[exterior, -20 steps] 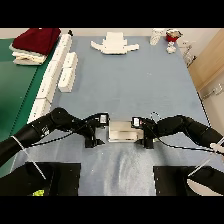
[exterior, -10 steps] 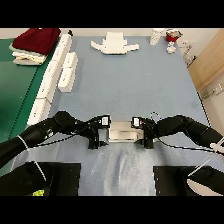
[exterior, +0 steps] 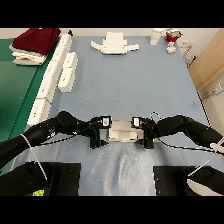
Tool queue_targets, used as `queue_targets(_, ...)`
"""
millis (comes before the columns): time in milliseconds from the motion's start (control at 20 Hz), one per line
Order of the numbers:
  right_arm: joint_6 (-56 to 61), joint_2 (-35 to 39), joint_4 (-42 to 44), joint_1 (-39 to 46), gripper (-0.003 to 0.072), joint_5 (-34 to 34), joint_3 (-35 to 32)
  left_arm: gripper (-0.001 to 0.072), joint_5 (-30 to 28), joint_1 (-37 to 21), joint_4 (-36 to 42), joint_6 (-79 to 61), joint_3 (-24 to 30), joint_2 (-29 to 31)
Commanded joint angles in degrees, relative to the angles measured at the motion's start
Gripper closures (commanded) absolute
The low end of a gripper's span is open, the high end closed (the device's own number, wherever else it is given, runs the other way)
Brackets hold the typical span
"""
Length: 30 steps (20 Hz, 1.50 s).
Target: Fold the box.
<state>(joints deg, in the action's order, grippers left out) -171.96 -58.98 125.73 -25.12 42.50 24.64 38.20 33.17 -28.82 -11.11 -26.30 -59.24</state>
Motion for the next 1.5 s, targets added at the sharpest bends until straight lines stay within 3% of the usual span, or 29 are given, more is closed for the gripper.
queue_targets(0, -0.02, 0.07, 0.00, 0.00, 0.0156, -0.02, 0.04, 0.0015, -0.11, 0.00, 0.11, 0.22, 0.02, -0.09)
queue_targets(550, -0.02, 0.07, 0.00, 0.00, 0.0156, -0.02, 0.04, 0.0014, -0.24, -2.32, 0.63, 0.42, 0.70, 0.00)
queue_targets(700, -0.02, 0.07, 0.00, 0.00, 0.0156, -0.02, 0.04, 0.0014, -0.31, -2.05, 4.04, -2.51, 0.59, -0.24)
queue_targets(850, -0.02, 0.07, 0.00, 0.02, 0.0156, 0.00, 0.04, 0.0014, -0.24, -2.05, 8.44, -6.03, 0.57, -1.55)
queue_targets(1450, -0.02, 0.07, 0.00, 0.00, 0.0156, 0.00, 0.04, 0.0014, -1.20, -0.81, 8.26, -9.31, -1.07, -6.99)
